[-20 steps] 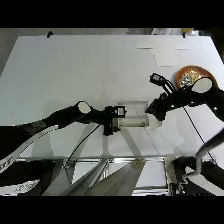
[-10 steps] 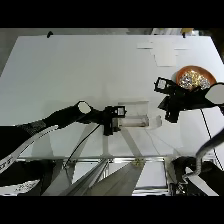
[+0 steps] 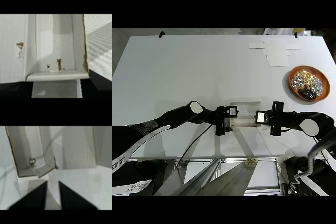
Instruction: Fold the box and place the chain.
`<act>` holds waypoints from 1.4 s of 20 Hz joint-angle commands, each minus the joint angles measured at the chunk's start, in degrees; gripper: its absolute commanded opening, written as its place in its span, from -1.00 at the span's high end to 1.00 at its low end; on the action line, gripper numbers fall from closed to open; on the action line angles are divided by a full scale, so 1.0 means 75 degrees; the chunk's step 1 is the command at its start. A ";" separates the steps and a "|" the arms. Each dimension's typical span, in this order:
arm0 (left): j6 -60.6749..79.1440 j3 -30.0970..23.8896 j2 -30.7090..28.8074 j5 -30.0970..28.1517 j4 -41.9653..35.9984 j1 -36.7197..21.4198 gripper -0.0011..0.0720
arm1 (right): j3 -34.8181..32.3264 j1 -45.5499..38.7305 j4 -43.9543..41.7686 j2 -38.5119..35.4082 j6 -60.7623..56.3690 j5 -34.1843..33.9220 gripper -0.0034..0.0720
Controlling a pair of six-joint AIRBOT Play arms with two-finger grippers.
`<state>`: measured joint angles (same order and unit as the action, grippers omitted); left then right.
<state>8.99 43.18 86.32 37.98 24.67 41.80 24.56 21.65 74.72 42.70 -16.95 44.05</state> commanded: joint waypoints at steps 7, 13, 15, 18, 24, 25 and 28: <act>0.0000 -0.0003 -0.0003 -0.0003 0.0000 0.0000 0.23 | -0.0297 -0.1684 -0.2830 0.1040 0.4141 0.0391 0.34; 0.0000 -0.0003 -0.0003 0.0000 0.0000 0.0000 0.23 | -0.0230 -0.1912 -0.3060 0.1020 0.4433 0.1460 0.32; 0.0000 -0.0003 -0.0006 0.0000 0.0000 0.0000 0.23 | -0.0230 -0.1920 -0.2847 0.1052 0.4438 0.1431 0.32; 0.0000 -0.0003 -0.0006 0.0000 0.0000 0.0000 0.23 | -0.0230 -0.2186 -0.2763 0.1189 0.4441 0.1405 0.33; 0.0000 -0.0003 -0.0006 -0.0003 0.0000 0.0000 0.23 | -0.0230 -0.2189 -0.3057 0.1545 0.4473 0.0979 0.49; 0.0000 -0.0003 -0.0006 0.0000 0.0000 0.0000 0.23 | -0.0230 -0.2186 -0.3069 0.1612 0.4473 0.0982 0.49; 0.0000 -0.0003 -0.0003 -0.0003 0.0000 0.0000 0.23 | -0.0230 -0.2180 -0.3605 0.1649 0.4849 0.0982 0.49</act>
<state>8.97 43.18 86.32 37.98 24.67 41.80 22.79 5.34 50.87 54.46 17.32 51.72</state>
